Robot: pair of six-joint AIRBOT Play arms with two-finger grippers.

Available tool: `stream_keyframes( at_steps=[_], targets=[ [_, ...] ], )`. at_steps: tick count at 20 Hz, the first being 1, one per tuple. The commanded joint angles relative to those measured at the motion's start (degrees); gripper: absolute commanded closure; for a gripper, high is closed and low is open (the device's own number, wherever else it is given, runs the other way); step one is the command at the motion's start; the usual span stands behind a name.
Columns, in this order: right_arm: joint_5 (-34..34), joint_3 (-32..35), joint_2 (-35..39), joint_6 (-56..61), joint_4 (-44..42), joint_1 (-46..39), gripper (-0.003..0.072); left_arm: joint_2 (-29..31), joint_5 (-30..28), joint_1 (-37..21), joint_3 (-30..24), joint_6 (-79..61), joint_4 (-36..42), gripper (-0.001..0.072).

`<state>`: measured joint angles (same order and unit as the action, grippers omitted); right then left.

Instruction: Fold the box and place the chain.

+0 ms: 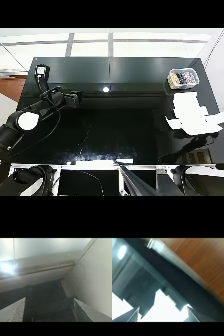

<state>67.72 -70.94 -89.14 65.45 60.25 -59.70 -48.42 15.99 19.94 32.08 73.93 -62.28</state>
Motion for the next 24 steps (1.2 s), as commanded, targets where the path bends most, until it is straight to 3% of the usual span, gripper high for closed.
stream_keyframes(
  at_steps=[1,2,4,6,7,8,16,18,22,24],
  targets=[
    [12.4,-2.5,-6.4,-8.5,-3.7,1.6,-0.0017,-0.1,1.2,0.0,0.0,0.0,0.0,0.0001],
    [11.1,-2.5,-6.8,-8.5,-1.5,2.4,-0.0016,-0.1,1.2,0.0,0.0,0.0,0.0,0.0001],
    [7.4,-2.8,-6.8,-7.9,1.6,3.9,0.0148,-0.1,1.2,0.0,0.0,0.0,0.2,0.0001],
    [6.4,-3.2,-6.8,-8.5,1.1,4.7,0.0162,-0.1,1.2,0.0,0.0,0.0,0.4,0.0001],
    [6.8,-3.2,-6.8,-9.2,1.3,5.1,0.0359,-0.1,1.2,0.0,0.0,0.0,0.4,0.0001],
    [7.7,-3.2,-6.8,-10.1,1.3,5.5,0.0472,-0.1,1.2,0.0,0.0,0.0,0.4,0.0001],
    [13.6,-3.2,-5.7,-7.8,1.4,5.7,0.0482,-0.1,1.2,0.0,0.0,0.0,0.4,0.0002],
    [15.7,-3.2,-5.7,-7.0,1.3,5.7,0.0653,-0.1,1.2,0.0,0.0,0.0,0.4,0.0002],
    [18.3,-2.9,-3.5,-6.1,-0.3,9.6,0.0653,-0.1,1.2,0.0,0.0,0.0,0.5,0.0002],
    [17.2,-1.8,-1.1,-6.1,-6.5,13.5,0.0653,-0.1,1.2,0.0,0.0,0.0,1.7,0.0002]
  ],
)
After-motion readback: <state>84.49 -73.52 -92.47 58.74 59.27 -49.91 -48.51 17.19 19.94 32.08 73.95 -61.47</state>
